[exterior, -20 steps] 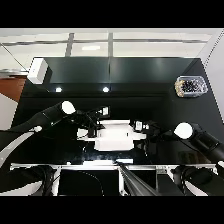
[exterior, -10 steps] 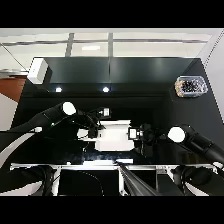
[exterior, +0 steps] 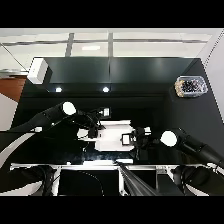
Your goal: Fold the box and place the chain.
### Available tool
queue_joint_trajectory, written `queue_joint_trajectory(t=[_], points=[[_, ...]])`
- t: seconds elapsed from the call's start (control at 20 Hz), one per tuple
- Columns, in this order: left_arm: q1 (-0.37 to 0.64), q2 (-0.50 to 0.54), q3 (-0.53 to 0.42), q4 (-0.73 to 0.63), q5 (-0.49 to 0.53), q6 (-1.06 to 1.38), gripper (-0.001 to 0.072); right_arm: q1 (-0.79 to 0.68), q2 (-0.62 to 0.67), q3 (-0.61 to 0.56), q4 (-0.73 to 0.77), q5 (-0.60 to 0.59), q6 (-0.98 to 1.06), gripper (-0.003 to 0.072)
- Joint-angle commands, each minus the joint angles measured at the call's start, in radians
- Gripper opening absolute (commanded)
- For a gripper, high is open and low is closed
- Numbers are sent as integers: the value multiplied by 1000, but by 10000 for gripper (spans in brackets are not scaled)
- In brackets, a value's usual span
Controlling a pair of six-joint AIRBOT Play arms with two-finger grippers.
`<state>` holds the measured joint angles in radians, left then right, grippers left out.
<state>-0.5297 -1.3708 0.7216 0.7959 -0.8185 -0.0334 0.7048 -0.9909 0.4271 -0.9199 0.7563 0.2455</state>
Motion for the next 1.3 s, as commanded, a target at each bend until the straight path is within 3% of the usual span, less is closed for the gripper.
queue_joint_trajectory(t=[0.0, 0.4, 0.7, 1.0, 1.25], points=[[0, 0, 1, 0, -2, 0, 27, 22, -5, 0, 41, -80, 3, 704], [0, 0, 1, 0, -3, 0, 27, -24, 41, 48, -95, -88, 169, 704], [0, 0, 1, 0, -5, 0, 27, -107, 78, 68, -108, -130, 97, 705], [0, 0, 1, 0, -5, 0, 27, -106, 74, 68, -66, -148, 94, 705], [0, 0, 1, 0, -5, 0, 27, -130, -3, 68, 153, -133, -47, 705]])
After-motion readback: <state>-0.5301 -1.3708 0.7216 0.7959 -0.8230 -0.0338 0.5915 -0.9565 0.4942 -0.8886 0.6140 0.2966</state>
